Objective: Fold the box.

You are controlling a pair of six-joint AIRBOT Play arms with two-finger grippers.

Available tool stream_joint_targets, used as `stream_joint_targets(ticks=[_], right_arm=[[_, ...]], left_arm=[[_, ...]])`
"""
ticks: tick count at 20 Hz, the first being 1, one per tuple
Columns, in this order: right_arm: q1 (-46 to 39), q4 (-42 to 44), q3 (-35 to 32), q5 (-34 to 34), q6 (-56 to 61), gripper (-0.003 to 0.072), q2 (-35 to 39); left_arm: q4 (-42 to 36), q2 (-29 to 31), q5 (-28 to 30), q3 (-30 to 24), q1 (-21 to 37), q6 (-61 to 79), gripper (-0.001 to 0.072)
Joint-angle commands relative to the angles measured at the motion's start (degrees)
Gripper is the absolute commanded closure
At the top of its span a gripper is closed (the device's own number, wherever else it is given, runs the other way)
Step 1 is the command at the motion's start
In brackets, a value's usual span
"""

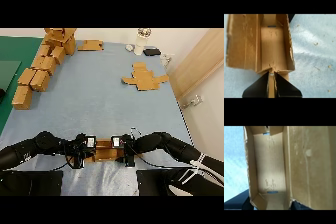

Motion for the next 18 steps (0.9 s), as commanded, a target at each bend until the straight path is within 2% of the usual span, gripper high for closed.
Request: stream_joint_targets(ticks=[1, 8, 9, 10, 13, 16, 17, 18], right_arm=[[0.02, 0.02, 0.0, 0.04, 0.04, 0.0179, 0.0], [0.02, 0.02, 0.0, 0.04, 0.02, 0.0178, 0.0], [0.02, 0.02, 0.0, 0.04, 0.04, 0.0179, 0.0], [0.02, 0.02, 0.0, 0.04, 0.04, 0.0179, 0.0], [0.02, 0.02, 0.0, 0.02, 0.02, 0.0179, 0.0], [0.02, 0.02, 0.0, 0.04, 0.04, 0.0178, 0.0], [0.02, 0.02, 0.0, 0.02, 0.04, 0.0179, 0.0], [0.02, 0.02, 0.0, 0.04, 0.04, 0.0179, 0.0]], left_arm=[[-2.73, -0.94, -0.17, 0.04, 0.04, 2.43, 0.0603], [-6.51, -1.29, 0.0, 0.04, 0.04, 5.66, 0.0572], [-6.51, -1.31, 0.0, 0.04, 0.04, 5.66, 0.037], [-6.58, -1.46, -0.04, 0.04, 0.04, 5.6, 0.0133], [-6.58, -2.38, -0.7, 0.04, 0.04, 5.6, 0.0112], [-6.54, -2.45, -0.92, 0.04, 0.04, 5.55, 0.0132], [-6.49, -2.43, -0.83, 0.07, 0.04, 4.7, 0.0209], [-5.31, -2.12, -0.63, 0.09, 0.09, 2.93, 0.0603]])
